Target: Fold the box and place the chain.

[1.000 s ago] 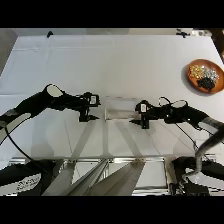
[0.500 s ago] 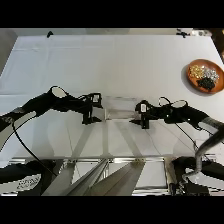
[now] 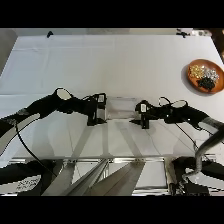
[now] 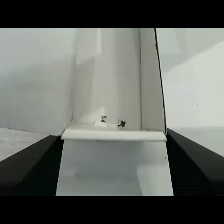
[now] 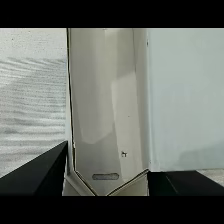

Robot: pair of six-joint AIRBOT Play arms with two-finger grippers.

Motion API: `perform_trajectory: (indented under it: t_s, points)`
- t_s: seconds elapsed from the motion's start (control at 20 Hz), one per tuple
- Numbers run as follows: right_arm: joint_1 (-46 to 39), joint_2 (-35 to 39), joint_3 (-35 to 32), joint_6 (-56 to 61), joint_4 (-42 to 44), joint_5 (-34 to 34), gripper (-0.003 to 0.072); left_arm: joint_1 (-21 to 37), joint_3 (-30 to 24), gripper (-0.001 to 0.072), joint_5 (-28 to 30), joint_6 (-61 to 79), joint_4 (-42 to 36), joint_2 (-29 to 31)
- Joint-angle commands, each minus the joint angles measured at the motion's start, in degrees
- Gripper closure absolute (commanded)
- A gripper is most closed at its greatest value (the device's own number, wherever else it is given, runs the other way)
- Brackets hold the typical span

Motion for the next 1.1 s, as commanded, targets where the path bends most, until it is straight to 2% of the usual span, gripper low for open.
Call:
perform_trajectory:
  t_s: [0.0, 0.65, 0.7, 0.85, 0.9, 0.95, 1.05]
  points:
    - [0.02, 0.04, 0.02, 0.02, 0.0, 0.0, 0.0279, -0.55, 0.04, 0.001, 1.42, -1.42, -0.5, -0.15]
    - [0.02, 0.04, 0.02, 0.02, 0.02, 0.0, 0.0279, -2.71, 0.04, 0.002, 4.0, -0.94, -3.21, -3.76]
    - [0.02, 0.04, 0.02, 0.02, 0.02, 0.0, 0.0279, -2.73, 0.04, 0.0058, 4.15, -0.94, -3.26, -4.17]
    - [0.02, 0.04, 0.02, 0.02, 0.02, 0.0, 0.0279, -2.71, 0.04, 0.0349, 4.37, -0.92, -3.06, -4.76]
    - [0.02, 0.04, 0.02, 0.02, 0.0, 0.0, 0.0279, -2.73, 0.04, 0.0412, 4.39, -0.94, -3.06, -4.76]
    - [0.02, 0.04, 0.02, 0.02, 0.02, 0.0, 0.0279, -2.73, 0.04, 0.0458, 4.39, -0.92, -3.06, -4.76]
    - [0.02, 0.04, 0.02, 0.02, 0.02, 0.0, 0.0279, -2.73, 0.04, 0.0456, 4.39, -0.94, -3.06, -4.76]
